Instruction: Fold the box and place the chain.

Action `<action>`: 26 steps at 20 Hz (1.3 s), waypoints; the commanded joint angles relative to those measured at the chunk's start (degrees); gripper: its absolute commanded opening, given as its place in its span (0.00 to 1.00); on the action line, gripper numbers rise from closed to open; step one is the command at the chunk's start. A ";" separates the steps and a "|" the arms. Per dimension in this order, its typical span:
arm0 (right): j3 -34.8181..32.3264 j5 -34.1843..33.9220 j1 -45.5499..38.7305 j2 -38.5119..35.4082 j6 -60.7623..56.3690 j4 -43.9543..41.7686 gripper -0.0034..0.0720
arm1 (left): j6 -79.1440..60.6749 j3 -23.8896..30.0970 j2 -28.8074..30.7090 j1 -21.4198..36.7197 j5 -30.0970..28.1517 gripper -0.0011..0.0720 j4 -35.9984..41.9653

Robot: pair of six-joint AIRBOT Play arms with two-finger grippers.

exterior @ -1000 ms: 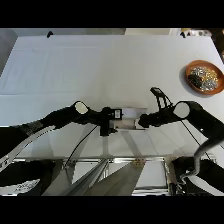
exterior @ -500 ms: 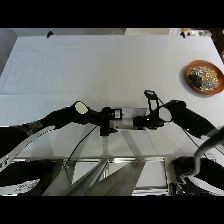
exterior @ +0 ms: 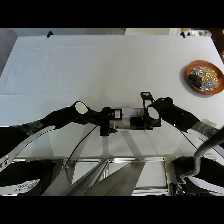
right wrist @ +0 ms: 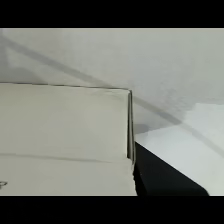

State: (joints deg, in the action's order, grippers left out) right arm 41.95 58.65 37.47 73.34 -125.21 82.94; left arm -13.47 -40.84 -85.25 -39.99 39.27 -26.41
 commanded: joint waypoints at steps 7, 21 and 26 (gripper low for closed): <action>0.57 3.48 1.16 0.83 -2.49 2.78 0.08 | 0.02 0.02 -0.02 0.00 -0.02 0.08 0.00; 1.73 3.43 1.14 0.85 -5.55 5.84 0.21 | 0.00 0.02 -0.02 0.00 -0.02 0.08 0.00; 1.73 2.36 1.14 2.25 -5.53 5.49 0.20 | 0.02 0.02 -0.02 0.00 -0.02 0.08 0.00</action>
